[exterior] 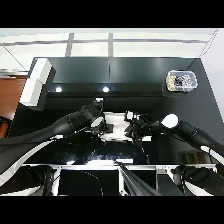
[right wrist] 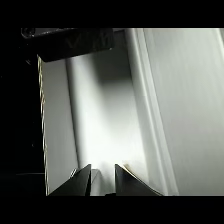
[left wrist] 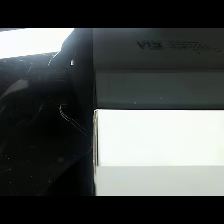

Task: Fold the box and place the chain.

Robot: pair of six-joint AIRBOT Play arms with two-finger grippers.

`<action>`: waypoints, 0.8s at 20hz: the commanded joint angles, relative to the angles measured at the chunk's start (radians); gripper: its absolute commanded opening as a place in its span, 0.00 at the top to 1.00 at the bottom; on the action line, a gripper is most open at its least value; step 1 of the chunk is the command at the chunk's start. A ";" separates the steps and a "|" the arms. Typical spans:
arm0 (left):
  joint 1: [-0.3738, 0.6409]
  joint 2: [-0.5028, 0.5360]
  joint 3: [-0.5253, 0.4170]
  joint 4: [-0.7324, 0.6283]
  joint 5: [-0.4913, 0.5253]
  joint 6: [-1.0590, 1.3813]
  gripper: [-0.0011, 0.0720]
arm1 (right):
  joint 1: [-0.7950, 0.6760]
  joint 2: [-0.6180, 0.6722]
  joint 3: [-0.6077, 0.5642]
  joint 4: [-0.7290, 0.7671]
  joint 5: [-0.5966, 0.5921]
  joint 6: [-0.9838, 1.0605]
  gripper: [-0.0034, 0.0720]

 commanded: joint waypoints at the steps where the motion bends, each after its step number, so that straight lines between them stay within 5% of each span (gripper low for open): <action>1: 0.000 0.001 0.001 -0.001 0.001 0.000 0.95 | 0.008 -0.007 0.000 0.008 -0.010 0.000 0.73; 2: 0.000 0.001 0.001 -0.001 0.001 0.000 0.95 | 0.007 -0.007 0.000 0.008 -0.013 0.001 0.70; 3: 0.000 0.001 0.001 -0.001 0.001 0.000 0.95 | 0.008 -0.007 0.000 0.008 -0.026 0.001 0.36; 4: 0.000 0.001 0.001 -0.001 0.001 0.000 0.95 | 0.010 -0.007 0.000 0.008 -0.043 0.001 0.24; 5: 0.000 0.001 0.001 -0.001 0.001 0.000 0.95 | 0.009 -0.007 0.000 0.008 -0.048 0.001 0.42; 6: 0.000 0.001 0.001 -0.001 0.001 0.000 0.95 | 0.009 -0.007 0.000 0.008 -0.048 0.001 0.47; 8: 0.000 0.001 0.001 -0.001 0.001 0.000 0.95 | 0.009 -0.007 0.000 0.008 -0.049 0.001 0.37; 9: 0.000 0.001 0.001 -0.001 0.001 0.000 0.95 | 0.009 -0.007 0.001 0.006 -0.051 0.004 0.53; 10: 0.000 0.001 0.001 -0.001 0.001 0.000 0.95 | 0.009 -0.007 0.000 0.003 -0.050 0.006 0.81; 14: 0.000 0.000 0.001 -0.001 0.000 0.000 0.95 | -0.023 0.039 0.002 -0.008 -0.021 0.208 0.89; 16: 0.000 0.000 0.001 -0.001 -0.001 0.000 0.95 | -0.097 0.104 0.017 -0.069 0.087 0.433 0.89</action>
